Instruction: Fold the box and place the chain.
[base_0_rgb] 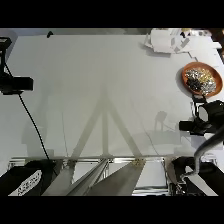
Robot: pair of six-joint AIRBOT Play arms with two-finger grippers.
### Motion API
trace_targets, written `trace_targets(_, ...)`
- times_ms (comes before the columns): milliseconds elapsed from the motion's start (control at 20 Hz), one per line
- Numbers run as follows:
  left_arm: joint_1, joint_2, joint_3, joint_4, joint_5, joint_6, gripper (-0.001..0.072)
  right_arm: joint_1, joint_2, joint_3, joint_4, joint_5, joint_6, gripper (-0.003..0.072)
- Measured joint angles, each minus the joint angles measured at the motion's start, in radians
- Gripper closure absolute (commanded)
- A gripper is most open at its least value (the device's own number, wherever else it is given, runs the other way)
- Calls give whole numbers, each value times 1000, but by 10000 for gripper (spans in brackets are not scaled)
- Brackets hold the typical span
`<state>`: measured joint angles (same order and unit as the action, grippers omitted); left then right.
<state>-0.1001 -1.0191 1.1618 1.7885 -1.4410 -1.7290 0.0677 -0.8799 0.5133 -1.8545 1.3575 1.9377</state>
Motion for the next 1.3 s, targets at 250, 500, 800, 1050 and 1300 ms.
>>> trace_targets(250,0,0,0,0,0,0,701,0,0,0,0,-24,0,667)
trace_targets(500,0,0,0,0,0,0,701,0,0,0,-4,-65,-30,667)
trace_targets(800,0,0,0,0,0,0,701,-75,0,120,-122,-25,-125,626)
trace_targets(1050,0,0,0,0,0,0,701,-289,-9,256,-177,-17,-272,179)
trace_targets(1300,0,0,0,0,0,0,701,-568,-153,324,-227,-100,-364,82)
